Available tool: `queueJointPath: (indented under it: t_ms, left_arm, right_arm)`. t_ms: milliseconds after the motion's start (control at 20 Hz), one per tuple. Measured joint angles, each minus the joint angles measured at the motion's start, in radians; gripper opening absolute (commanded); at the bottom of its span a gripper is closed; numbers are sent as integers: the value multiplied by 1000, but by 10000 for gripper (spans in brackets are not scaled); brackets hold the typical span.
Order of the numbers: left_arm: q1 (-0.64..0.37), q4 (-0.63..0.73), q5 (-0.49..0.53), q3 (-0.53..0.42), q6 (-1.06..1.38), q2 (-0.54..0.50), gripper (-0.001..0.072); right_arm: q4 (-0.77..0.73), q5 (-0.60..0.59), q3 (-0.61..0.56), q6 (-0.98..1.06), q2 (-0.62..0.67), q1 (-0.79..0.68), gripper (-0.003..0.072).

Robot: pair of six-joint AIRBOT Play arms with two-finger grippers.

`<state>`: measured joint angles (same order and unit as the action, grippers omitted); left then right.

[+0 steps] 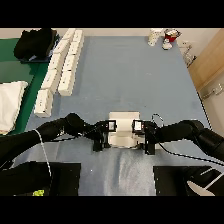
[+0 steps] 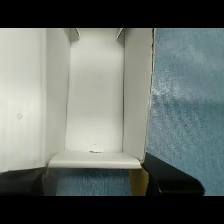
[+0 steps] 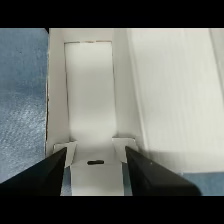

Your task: Fold the box.

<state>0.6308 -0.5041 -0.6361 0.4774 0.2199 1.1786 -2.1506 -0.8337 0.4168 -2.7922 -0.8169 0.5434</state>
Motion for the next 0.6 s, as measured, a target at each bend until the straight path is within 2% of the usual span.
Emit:
queueJointPath:
  t_ms: [350, 500, 550, 600]
  left_arm:
    - [0, 0, 0, 0, 0, 0, 422]
    - [0, 0, 0, 0, -1, 0, 422]
    - [0, 0, 0, 0, -1, 0, 422]
    - [0, 0, 0, 0, -1, 0, 422]
  right_arm:
    - [-6, 5, -1, -2, 0, 0, 603]
    - [2, 5, 0, 2, 3, 0, 363]
    - [21, 0, 3, 29, 6, 0, 236]
    - [61, -11, 10, 88, 11, -1, 140]
